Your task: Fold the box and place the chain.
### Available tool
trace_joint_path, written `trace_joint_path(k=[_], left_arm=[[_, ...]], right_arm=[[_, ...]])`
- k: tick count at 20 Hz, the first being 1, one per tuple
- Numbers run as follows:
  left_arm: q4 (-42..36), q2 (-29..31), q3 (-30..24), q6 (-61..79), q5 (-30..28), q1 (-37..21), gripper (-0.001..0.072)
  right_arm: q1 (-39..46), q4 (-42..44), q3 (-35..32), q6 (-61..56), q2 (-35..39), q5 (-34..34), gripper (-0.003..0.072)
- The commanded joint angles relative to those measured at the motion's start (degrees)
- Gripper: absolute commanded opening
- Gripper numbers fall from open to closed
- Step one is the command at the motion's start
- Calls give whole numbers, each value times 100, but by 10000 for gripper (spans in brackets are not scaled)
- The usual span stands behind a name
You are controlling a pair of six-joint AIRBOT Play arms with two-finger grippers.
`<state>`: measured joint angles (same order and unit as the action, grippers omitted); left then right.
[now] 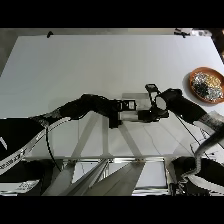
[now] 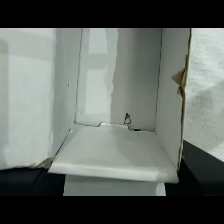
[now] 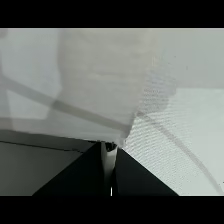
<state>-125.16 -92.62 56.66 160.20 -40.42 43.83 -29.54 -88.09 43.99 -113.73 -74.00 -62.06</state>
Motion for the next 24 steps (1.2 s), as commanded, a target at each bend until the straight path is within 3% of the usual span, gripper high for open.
trace_joint_path(k=[1,8,9,10,11,14,15,17,18,24], left_arm=[[9,-4,-2,7,0,-4,275],[9,-4,-2,7,0,-4,275],[9,-4,-2,7,-2,-4,275],[9,-4,-2,7,-2,-4,275],[9,-4,-2,7,-2,-4,275],[9,-4,-2,9,-2,-4,275],[9,-4,-2,7,0,-4,275],[9,-4,-2,7,0,-4,275],[7,-4,-2,7,-2,-4,275],[9,-4,-2,7,-2,-4,275]], right_arm=[[-4,35,-2,-46,-28,20,170],[-4,-20,-2,-221,-90,140,187],[-4,-15,-2,-221,-129,136,156],[-44,-20,-2,-216,-170,127,57],[-103,-20,-2,-190,-208,142,16],[-260,-15,-2,-190,-243,291,18],[-260,-15,-2,-190,-243,295,46],[-260,-59,-2,-149,-219,256,278],[-258,-72,-2,-109,-186,208,352],[-258,-584,-2,28,518,122,358]])
